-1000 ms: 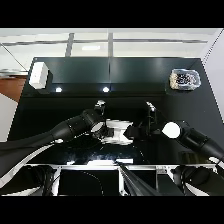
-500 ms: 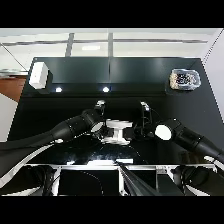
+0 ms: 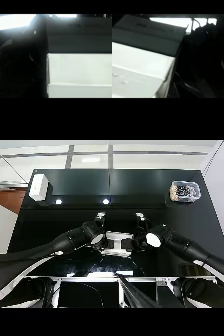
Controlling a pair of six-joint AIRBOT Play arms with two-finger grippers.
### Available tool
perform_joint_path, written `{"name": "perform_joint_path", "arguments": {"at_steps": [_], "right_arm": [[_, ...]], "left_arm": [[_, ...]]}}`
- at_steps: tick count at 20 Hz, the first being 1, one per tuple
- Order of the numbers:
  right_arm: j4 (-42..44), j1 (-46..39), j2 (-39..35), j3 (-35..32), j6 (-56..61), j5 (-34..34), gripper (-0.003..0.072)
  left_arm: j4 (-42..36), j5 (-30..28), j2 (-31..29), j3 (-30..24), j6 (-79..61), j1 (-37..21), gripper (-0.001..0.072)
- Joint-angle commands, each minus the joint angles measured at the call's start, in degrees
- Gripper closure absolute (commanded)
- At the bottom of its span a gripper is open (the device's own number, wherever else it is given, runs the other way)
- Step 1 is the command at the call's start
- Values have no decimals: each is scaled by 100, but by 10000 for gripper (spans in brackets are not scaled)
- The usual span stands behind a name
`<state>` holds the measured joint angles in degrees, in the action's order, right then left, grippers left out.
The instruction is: Fold the box and place the chain.
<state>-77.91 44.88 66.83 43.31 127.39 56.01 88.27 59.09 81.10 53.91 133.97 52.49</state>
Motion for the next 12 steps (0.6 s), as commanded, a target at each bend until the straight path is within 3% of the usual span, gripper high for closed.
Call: {"name": "perform_joint_path", "arguments": {"at_steps": [1, 7, 8, 12], "right_arm": [[-256, 13, 197, 170, 352, 278, 391], [-278, 146, 651, 470, 551, 365, 392], [-280, 179, 704, 472, 551, 330, 449], [-280, 192, 907, 476, 680, 273, 450]], "left_arm": [[17, -17, 0, 2, -4, -7, 677], [17, -13, 0, 2, -4, -4, 676], [17, -15, 0, 2, -4, -7, 676], [17, -13, 0, 2, -4, -4, 676]]}}
